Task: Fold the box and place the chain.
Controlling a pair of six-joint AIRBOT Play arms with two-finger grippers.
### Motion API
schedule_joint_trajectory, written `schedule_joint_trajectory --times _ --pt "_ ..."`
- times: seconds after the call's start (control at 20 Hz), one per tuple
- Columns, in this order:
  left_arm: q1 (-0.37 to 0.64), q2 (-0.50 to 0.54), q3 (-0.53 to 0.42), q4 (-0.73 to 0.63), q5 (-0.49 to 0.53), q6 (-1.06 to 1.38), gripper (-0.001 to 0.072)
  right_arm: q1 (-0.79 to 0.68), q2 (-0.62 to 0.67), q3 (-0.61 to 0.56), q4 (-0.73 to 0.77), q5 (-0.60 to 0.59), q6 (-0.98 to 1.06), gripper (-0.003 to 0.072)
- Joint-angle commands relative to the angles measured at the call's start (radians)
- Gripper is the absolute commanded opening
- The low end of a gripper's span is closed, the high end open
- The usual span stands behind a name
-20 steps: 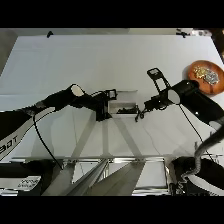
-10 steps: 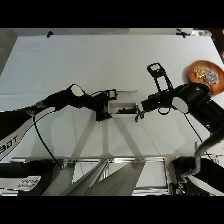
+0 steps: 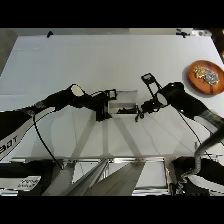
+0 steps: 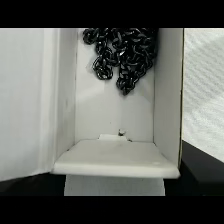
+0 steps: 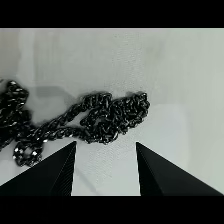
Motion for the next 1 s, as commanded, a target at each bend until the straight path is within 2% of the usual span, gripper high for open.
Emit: schedule_joint_trajectory --times 0.0,0.15,0.25,0.4,0.6,0.95 --pt "0.0 0.0 0.0 0.0 0.0 0.0 0.0352 -0.003 -0.083 0.0 -0.006 -0.017 -0.006 0.0419" --pt "0.0 0.0 0.0 0.0 0.0 0.0 0.0352 -0.003 -0.106 0.0 -0.003 -0.044 -0.006 0.0391" --pt "0.0 0.0 0.0 0.0 0.0 0.0 0.0352 -0.003 -0.106 0.0 -0.002 -0.049 -0.006 0.0215" --pt "0.0 0.0 0.0 0.0 0.0 0.0 0.0352 -0.003 -0.106 0.0 0.007 -0.043 -0.006 0.0009" --pt "0.0 0.0 0.0 0.0 0.0 0.0 0.0352 -0.002 -0.083 0.0 0.009 0.008 -0.006 0.0011" --pt "0.0 0.0 0.0 0.0 0.0 0.0 0.0352 0.051 0.171 0.0 0.069 -0.001 -0.006 0.0012"
